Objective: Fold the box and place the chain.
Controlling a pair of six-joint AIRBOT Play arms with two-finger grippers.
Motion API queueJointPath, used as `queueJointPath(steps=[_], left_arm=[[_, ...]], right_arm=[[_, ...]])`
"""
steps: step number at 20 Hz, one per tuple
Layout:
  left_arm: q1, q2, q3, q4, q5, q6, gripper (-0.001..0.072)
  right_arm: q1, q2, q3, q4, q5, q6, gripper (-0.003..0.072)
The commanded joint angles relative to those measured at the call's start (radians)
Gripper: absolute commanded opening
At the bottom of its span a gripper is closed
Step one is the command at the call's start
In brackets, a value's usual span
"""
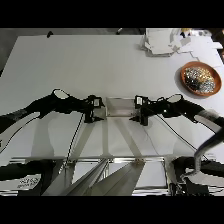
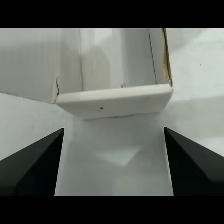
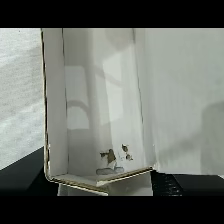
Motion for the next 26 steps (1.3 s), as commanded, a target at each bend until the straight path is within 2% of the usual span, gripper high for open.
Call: queueJointPath(steps=[1, 11, 21, 22, 26], left_arm=[[0.0, -0.016, 0.007, -0.043, -0.01, 0.057, 0.0701], [-0.04, -0.044, 0.007, -0.081, -0.021, 0.08, 0.0701], [-0.05, -0.049, 0.007, -0.183, -0.018, 0.079, 0.0693], [-0.05, -0.049, 0.007, -0.187, -0.016, 0.077, 0.0673], [-0.05, -0.049, 0.007, -0.186, -0.017, 0.077, 0.0302]], right_arm=[[0.0, 0.001, 0.001, 0.0, 0.0, 0.0, 0.0453], [0.0, 0.001, 0.001, 0.0, 0.0, 0.0, 0.0453], [0.0, 0.001, 0.001, 0.0, 0.0, 0.0, 0.0453], [0.0, 0.001, 0.001, 0.0, 0.0, 0.0, 0.0453], [0.0, 0.001, 0.001, 0.0, 0.0, 0.0, 0.0453]])
